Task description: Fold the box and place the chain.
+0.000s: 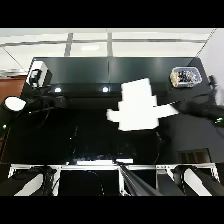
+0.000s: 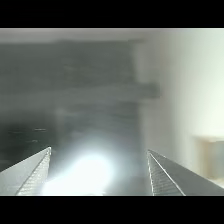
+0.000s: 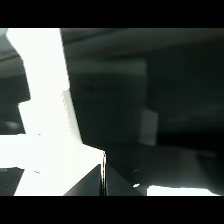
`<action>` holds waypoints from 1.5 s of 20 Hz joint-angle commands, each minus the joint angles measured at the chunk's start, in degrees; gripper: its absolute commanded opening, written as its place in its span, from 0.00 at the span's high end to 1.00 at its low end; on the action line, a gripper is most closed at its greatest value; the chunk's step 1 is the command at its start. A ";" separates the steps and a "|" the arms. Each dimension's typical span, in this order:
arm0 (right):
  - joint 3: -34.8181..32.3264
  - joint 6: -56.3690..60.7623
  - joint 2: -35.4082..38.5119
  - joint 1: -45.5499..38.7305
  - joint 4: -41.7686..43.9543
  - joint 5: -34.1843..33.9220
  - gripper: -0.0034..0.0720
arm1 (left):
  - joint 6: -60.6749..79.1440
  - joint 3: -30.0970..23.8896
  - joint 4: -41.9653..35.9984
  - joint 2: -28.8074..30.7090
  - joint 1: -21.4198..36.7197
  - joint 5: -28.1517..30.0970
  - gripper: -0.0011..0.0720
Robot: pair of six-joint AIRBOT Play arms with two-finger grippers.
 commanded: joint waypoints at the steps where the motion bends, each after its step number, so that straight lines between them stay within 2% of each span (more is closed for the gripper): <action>1: -10.82 -3.78 4.50 16.85 9.33 -15.63 0.93 | 6.69 3.65 -13.81 -5.68 -4.50 -8.15 0.01; 4: -11.69 -3.32 4.50 27.58 9.62 -21.62 0.93 | 7.82 12.83 -21.73 -16.83 -5.11 -17.86 0.01; 6: -11.69 -1.77 4.50 31.23 9.66 -23.85 0.93 | 5.90 18.60 -21.18 -24.39 -5.81 -23.58 0.01; 8: -11.69 -0.74 4.50 32.74 9.77 -23.98 0.93 | 0.61 21.99 -20.50 -29.55 -7.17 -25.59 0.01; 12: -11.69 -0.11 4.50 33.05 9.79 -23.98 0.93 | -3.23 24.17 -14.25 -34.84 -9.92 -30.34 0.01; 17: -11.69 -0.11 4.50 33.05 9.75 -23.98 0.93 | 13.75 24.15 -30.01 -40.65 -11.89 -47.50 0.03; 19: -11.69 -0.13 4.50 33.05 9.75 -23.98 0.93 | 14.67 25.03 -24.98 -41.11 -11.89 -49.81 0.05; 21: -11.69 -0.13 4.50 33.05 9.66 -24.00 0.93 | 14.45 26.40 -15.93 -41.09 -11.89 -49.94 0.17; 22: -11.69 -0.13 4.50 33.05 9.38 -24.00 0.93 | 14.45 26.58 -14.21 -41.09 -11.89 -49.90 0.17; 24: -11.69 -0.13 4.50 33.05 9.27 -24.00 0.93 | 15.61 26.58 -13.84 -41.11 -11.89 -49.68 0.49; 25: -11.69 -0.13 4.50 33.05 9.27 -24.00 0.93 | 17.03 26.58 -13.79 -41.11 -11.89 -49.72 0.55; 26: -11.69 -0.13 4.50 33.05 9.27 -24.00 0.93 | 18.36 26.58 -13.55 -41.11 -11.89 -49.68 0.68; 27: -11.69 -0.13 4.50 33.05 9.27 -24.00 0.93 | 19.32 26.58 -13.25 -41.11 -11.82 -49.51 0.76; 30: -11.69 -0.13 4.50 33.05 9.20 -24.00 0.93 | 20.81 26.58 -13.09 -41.11 -11.78 -46.88 0.95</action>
